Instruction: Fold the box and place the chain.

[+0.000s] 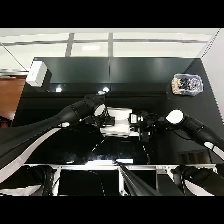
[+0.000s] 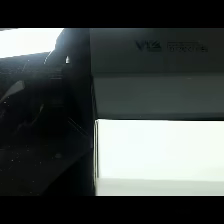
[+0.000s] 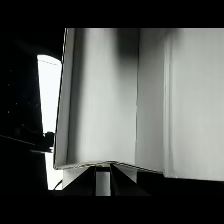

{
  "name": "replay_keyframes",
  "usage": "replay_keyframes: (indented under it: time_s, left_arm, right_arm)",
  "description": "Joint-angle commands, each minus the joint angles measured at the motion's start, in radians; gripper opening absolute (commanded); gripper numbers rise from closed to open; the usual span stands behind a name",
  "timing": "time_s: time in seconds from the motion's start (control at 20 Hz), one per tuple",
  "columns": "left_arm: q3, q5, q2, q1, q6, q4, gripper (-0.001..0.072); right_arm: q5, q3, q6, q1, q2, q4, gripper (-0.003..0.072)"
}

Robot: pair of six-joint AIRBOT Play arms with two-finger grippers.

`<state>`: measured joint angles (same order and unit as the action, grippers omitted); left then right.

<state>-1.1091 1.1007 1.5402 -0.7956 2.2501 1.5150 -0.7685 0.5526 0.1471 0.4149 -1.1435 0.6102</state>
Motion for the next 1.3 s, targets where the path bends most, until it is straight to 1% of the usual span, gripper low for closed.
replay_keyframes:
  time_s: [0.0, 0.15, 0.25, 0.3, 0.35, 0.4, 0.45, 0.5, 0.55, 0.6, 0.65, 0.7, 0.8, 0.9, 0.95, 1.0, 1.1, 1.2, 1.25]
  left_arm:
    - [0.000, 0.000, 0.000, 0.000, 0.001, -0.008, 0.0029]
    - [0.000, 0.000, 0.000, 0.000, 0.002, -0.010, 0.0029]
    - [0.000, 0.002, 0.000, 0.000, 0.002, -0.010, 0.0029]
    - [0.000, 0.002, 0.000, 0.000, 0.002, -0.010, 0.0029]
    - [0.000, 0.002, 0.000, 0.000, 0.002, -0.010, 0.0029]
    - [0.000, 0.002, 0.000, 0.000, 0.002, -0.010, 0.0029]
    - [0.000, 0.002, 0.000, 0.000, 0.002, -0.010, 0.0029]
    - [0.000, 0.002, 0.000, 0.000, 0.002, -0.010, 0.0029]
    - [0.000, 0.002, 0.000, 0.000, 0.002, -0.010, 0.0029]
    - [0.000, 0.002, 0.000, 0.000, 0.002, -0.010, 0.0029]
    - [0.000, 0.002, 0.000, 0.000, 0.002, -0.010, 0.0029]
    - [0.000, 0.002, 0.000, 0.000, 0.002, -0.009, 0.0029]
    - [0.000, 0.002, 0.000, 0.000, 0.002, -0.009, 0.0029]
    - [0.000, 0.010, 0.001, 0.001, 0.001, -0.009, 0.0029]
    - [0.000, 0.010, 0.001, 0.001, 0.001, -0.009, 0.0029]
    - [0.000, 0.010, 0.001, 0.001, 0.002, -0.009, 0.0029]
    - [0.000, 0.008, 0.001, 0.001, 0.002, -0.009, 0.0029]
    - [0.000, 0.006, 0.001, 0.001, 0.002, -0.009, 0.0029]
    - [0.000, 0.007, 0.001, 0.001, 0.002, -0.009, 0.0030]
  right_arm:
    - [0.010, 0.000, -0.002, 0.015, -0.033, -0.166, 0.0100]
    - [0.052, 0.000, -0.024, 0.028, -0.052, -0.164, 0.0099]
    - [0.056, 0.000, -0.035, 0.028, -0.052, -0.163, 0.0098]
    - [0.057, 0.000, -0.037, 0.028, -0.052, -0.164, 0.0134]
    - [0.060, 0.000, -0.038, 0.028, -0.052, -0.164, 0.0380]
    - [0.059, 0.000, -0.039, 0.028, -0.052, -0.158, 0.0376]
    - [0.057, 0.000, -0.044, 0.028, -0.052, -0.141, 0.0239]
    - [0.058, 0.000, -0.057, 0.028, -0.052, -0.138, 0.0308]
    - [0.055, 0.000, -0.064, 0.028, -0.052, -0.137, 0.0306]
    - [0.040, 0.000, -0.069, 0.027, -0.051, -0.135, 0.0069]
    - [0.039, 0.000, -0.101, 0.027, -0.046, -0.132, 0.0041]
    - [0.040, 0.002, -0.198, 0.025, -0.027, -0.116, 0.0014]
    - [0.000, 0.025, -0.465, -0.012, 0.037, -0.018, 0.0014]
    - [-0.135, 0.075, -0.685, -0.114, 0.125, 0.109, 0.0014]
    - [-0.194, 0.095, -0.772, -0.195, 0.169, 0.158, 0.0013]
    - [-0.196, 0.097, -0.874, -0.291, 0.207, 0.183, 0.0013]
    - [-0.183, 0.085, -1.129, -0.488, 0.218, 0.218, 0.0014]
    - [-0.127, 0.011, -1.354, -0.621, 0.209, 0.195, 0.0014]
    - [-0.130, -0.034, -1.405, -0.653, 0.198, 0.175, 0.0014]
